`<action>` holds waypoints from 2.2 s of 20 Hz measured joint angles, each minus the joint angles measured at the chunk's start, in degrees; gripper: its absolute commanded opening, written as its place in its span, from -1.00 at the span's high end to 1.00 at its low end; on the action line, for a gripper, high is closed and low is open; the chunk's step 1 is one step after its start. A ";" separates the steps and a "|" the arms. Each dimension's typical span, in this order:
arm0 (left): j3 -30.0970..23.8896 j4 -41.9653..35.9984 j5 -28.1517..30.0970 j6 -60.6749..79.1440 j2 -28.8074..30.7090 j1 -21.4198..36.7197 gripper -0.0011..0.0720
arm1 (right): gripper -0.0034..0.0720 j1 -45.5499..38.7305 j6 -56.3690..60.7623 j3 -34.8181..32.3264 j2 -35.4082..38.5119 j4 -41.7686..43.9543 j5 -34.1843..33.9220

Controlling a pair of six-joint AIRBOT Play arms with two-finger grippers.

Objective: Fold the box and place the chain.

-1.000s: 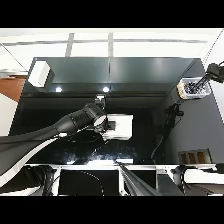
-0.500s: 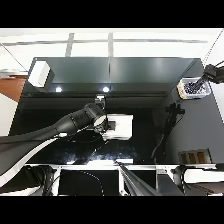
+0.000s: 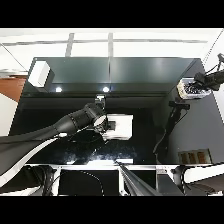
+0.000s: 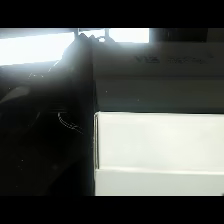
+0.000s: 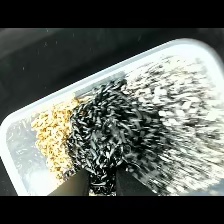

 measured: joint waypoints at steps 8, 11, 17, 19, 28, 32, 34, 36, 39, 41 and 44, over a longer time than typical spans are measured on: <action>0.00 0.00 0.00 0.00 0.00 0.00 0.87 | 0.00 0.52 0.33 0.13 -1.75 -0.98 -1.64; 0.00 0.00 0.00 0.00 0.00 0.02 0.87 | 0.00 0.57 0.35 0.90 -1.84 -1.29 -1.79; 0.00 0.00 0.00 0.00 0.00 0.00 0.87 | 0.00 0.63 0.35 4.44 -1.88 -1.36 0.94; 0.00 0.00 0.02 0.00 0.00 0.02 0.87 | 0.00 0.74 0.35 4.96 -1.88 -1.27 1.25; 0.00 0.00 0.02 0.00 0.00 0.02 0.87 | 0.00 3.28 0.09 5.46 -4.35 -3.10 -0.81; 0.00 0.02 0.02 0.00 0.00 0.00 0.87 | 0.76 3.65 2.08 5.46 -5.57 -5.70 -0.76; 0.00 0.02 0.02 0.00 0.00 0.02 0.87 | 0.77 3.76 1.86 5.68 -5.68 -6.01 -0.17; 0.00 0.02 0.02 0.00 0.00 0.00 0.87 | 0.77 3.76 1.33 6.47 -5.29 -6.60 1.40; 0.00 0.00 0.02 0.00 0.00 0.00 0.87 | 0.77 3.78 0.17 8.50 -2.93 -6.97 3.41; 0.00 0.02 0.02 0.00 0.00 0.00 0.87 | 0.77 3.76 -0.70 10.05 -0.28 -6.97 4.37; 0.00 0.00 0.02 0.00 0.00 0.00 0.87 | 0.77 3.63 -1.29 11.39 5.09 -7.02 4.98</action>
